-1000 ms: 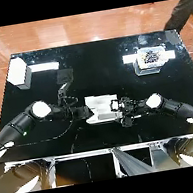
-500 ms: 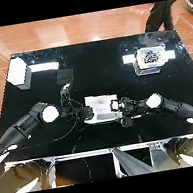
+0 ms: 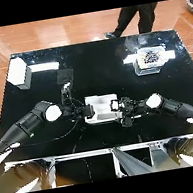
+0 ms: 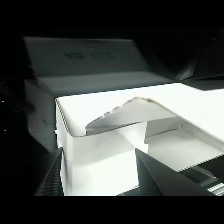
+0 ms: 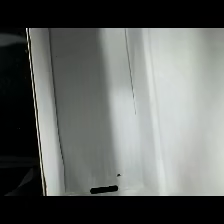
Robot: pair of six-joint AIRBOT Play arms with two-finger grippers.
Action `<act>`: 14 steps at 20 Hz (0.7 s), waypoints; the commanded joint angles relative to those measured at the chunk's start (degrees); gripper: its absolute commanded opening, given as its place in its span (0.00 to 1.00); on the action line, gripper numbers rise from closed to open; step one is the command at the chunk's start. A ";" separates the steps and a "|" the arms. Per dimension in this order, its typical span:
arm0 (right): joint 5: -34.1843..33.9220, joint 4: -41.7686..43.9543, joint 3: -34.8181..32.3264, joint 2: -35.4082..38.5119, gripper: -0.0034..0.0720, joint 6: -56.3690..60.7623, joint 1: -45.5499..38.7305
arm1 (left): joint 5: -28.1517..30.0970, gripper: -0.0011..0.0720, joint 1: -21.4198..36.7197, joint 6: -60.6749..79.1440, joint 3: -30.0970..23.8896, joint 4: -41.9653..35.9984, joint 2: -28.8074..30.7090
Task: Fold the box and place the chain.
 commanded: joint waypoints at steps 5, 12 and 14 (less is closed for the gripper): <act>0.02 0.00 0.00 -0.04 0.44 0.00 0.02 | -1.57 0.75 -0.04 -1.27 0.50 -0.02 -0.57; 0.02 0.00 0.00 -0.04 0.44 0.00 0.02 | -1.40 0.75 -3.63 -4.07 2.97 3.80 -4.07; 0.02 0.00 0.00 -0.04 0.44 0.00 0.02 | -2.56 0.75 -5.31 -6.49 5.16 7.78 -5.66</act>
